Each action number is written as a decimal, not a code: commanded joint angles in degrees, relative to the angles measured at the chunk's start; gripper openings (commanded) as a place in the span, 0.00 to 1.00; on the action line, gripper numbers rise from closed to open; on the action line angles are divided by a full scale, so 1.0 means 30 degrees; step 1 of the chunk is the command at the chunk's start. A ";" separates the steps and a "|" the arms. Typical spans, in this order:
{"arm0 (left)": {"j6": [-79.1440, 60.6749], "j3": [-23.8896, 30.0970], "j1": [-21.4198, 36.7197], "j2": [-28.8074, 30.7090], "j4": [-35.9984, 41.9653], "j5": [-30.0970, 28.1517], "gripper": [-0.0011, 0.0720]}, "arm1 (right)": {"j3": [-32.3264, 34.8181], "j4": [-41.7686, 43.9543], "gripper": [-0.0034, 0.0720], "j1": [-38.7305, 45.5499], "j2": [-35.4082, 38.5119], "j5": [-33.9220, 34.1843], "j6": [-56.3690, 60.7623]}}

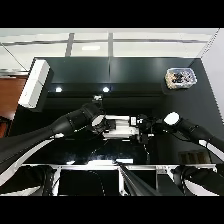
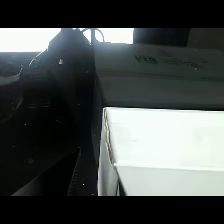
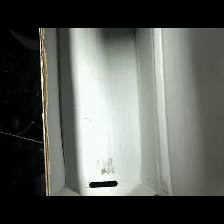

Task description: Fold the box and place the chain.

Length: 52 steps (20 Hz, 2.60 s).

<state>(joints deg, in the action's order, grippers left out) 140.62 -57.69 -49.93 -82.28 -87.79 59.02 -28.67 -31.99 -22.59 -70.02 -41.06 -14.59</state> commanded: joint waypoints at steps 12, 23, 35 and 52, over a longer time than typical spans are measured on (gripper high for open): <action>0.0270 -0.0022 -0.0029 -0.0328 0.0138 0.0481 0.39 | 0.0000 0.0000 0.30 -0.0015 -0.0007 -0.0007 0.0007; 0.0277 -0.0546 -0.0437 -0.0867 -0.0073 0.0539 0.39 | 0.0000 0.0000 0.30 -0.0015 -0.0007 -0.0007 0.0000; 0.0277 -0.0998 -0.0612 -0.1202 -0.0233 0.0539 0.05 | 0.0000 0.0000 0.30 -0.0015 -0.0007 -0.0007 0.0007; -0.0029 -0.1319 -0.0583 -0.1217 -0.0423 0.0991 0.05 | 0.0000 0.0000 0.30 -0.0015 -0.0007 -0.0015 0.0000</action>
<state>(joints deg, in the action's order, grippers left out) 141.16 -61.58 -51.66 -85.89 -89.12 62.19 -28.67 -32.01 -22.59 -70.02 -41.08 -14.61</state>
